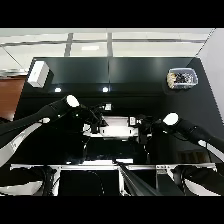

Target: Fold the box and place the chain.

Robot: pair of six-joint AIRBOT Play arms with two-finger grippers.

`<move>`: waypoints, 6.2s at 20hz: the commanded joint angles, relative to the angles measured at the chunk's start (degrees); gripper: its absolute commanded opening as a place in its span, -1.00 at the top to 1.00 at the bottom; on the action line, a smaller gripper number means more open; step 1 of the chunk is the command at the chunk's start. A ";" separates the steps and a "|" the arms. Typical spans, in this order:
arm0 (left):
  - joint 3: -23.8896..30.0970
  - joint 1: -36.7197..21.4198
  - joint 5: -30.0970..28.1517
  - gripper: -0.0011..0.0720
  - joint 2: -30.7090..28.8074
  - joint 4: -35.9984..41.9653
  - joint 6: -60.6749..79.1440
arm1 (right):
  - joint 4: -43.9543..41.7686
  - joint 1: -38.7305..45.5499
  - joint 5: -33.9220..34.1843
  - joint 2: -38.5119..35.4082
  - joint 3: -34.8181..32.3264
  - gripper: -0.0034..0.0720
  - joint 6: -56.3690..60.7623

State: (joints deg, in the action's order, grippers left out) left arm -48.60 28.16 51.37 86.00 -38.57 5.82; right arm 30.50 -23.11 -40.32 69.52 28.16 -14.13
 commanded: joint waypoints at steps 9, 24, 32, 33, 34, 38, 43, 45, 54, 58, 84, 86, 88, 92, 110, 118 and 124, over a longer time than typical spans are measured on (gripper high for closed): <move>-0.04 0.00 0.09 0.91 -0.02 0.02 -0.02 | 2.99 -1.44 0.94 0.76 0.61 -0.87 2.60; -0.04 0.00 0.04 0.91 -0.02 0.02 -0.02 | 2.56 -1.11 0.76 0.76 0.63 -0.87 2.54; -0.68 -0.02 0.52 0.88 -0.26 -0.04 -5.92 | 2.60 -1.16 0.72 0.76 0.63 -0.32 2.54; -0.85 -0.02 0.94 0.53 -0.74 -0.09 -6.14 | 2.60 -1.18 0.72 0.76 0.63 -0.28 2.54; -0.96 -0.02 1.25 0.01 -1.42 -0.37 -6.14 | 2.62 -1.18 0.68 0.76 0.63 0.00 2.54; -1.05 -0.26 2.64 -0.90 -7.39 -12.15 -17.20 | 2.78 -1.18 0.61 0.76 0.63 0.41 2.54; -1.05 -0.70 13.86 -0.78 -16.76 -22.29 -40.00 | 2.75 -1.18 0.66 0.76 0.63 0.41 2.54; -1.03 -0.83 16.81 0.30 -17.51 -19.96 -43.21 | 2.75 -1.18 0.66 0.76 0.63 0.41 2.54; 0.66 -0.83 -4.94 0.91 -13.25 3.10 -44.26 | 2.75 -1.18 0.68 0.76 0.63 0.41 2.54; 0.61 -0.83 -10.16 0.91 -9.44 2.73 -45.27 | 2.75 -1.18 0.68 0.76 0.63 0.41 2.54; 11.96 -7.67 0.26 -0.97 -23.89 -14.99 -9.66 | 2.73 -1.18 0.76 0.76 0.63 0.40 2.54; 11.63 -5.03 -0.37 -0.97 -23.10 -14.93 -8.55 | 2.73 -1.18 0.74 0.76 0.63 0.40 2.54; 10.86 -4.17 -0.33 -0.97 -21.16 -12.90 -7.02 | 2.73 -1.18 0.74 0.76 0.63 0.40 2.54; 10.71 -3.43 -0.31 -0.97 -17.79 -8.79 -3.02 | 2.75 -1.18 0.72 0.76 0.63 0.40 2.54; 10.73 2.82 -3.41 0.37 -15.17 -5.31 -3.02 | 2.75 -1.18 0.74 0.76 0.63 0.40 2.54; 10.86 3.43 -8.26 0.37 -12.96 1.55 -3.74 | 2.75 -1.18 0.72 0.76 0.63 0.40 2.54; 10.88 5.03 -7.74 0.27 -12.66 1.53 -4.72 | 2.75 -1.18 0.74 0.76 0.63 0.40 2.54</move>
State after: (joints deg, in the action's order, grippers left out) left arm -37.76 32.34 43.90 73.17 -37.19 1.69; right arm 33.26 -24.25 -39.53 70.28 28.77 -11.57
